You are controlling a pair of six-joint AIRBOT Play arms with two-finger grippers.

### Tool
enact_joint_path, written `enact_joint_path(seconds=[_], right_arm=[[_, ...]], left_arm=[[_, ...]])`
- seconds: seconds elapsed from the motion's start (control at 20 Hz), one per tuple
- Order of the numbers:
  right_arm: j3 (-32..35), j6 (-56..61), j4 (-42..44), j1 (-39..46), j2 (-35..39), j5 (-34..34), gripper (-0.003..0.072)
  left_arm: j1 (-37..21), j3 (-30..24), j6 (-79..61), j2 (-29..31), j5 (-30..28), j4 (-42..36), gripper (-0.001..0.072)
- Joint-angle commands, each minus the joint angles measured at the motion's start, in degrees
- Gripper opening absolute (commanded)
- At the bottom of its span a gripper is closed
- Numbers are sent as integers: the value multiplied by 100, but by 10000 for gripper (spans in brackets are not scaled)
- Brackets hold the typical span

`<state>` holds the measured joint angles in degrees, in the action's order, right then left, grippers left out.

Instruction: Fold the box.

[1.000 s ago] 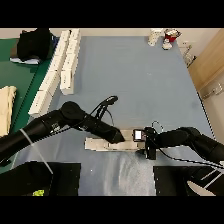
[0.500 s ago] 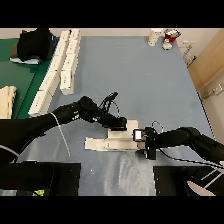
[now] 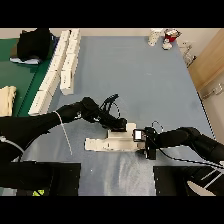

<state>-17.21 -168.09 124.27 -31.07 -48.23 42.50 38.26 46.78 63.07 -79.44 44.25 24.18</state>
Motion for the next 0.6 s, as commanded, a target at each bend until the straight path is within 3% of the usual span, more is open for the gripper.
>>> enact_joint_path(seconds=[0.0, 0.25, 0.55], right_arm=[[-4, 7, 2, -4, -2, 0, 510], [-4, 7, 2, -4, -2, 0, 509], [-4, 7, 2, -4, -2, -2, 510]], left_arm=[[-74, 33, -319, 544, 11, 354, 11], [4, -9, -382, 1958, 487, 1930, 10], [743, -579, -302, 3768, 678, 3407, 10]])
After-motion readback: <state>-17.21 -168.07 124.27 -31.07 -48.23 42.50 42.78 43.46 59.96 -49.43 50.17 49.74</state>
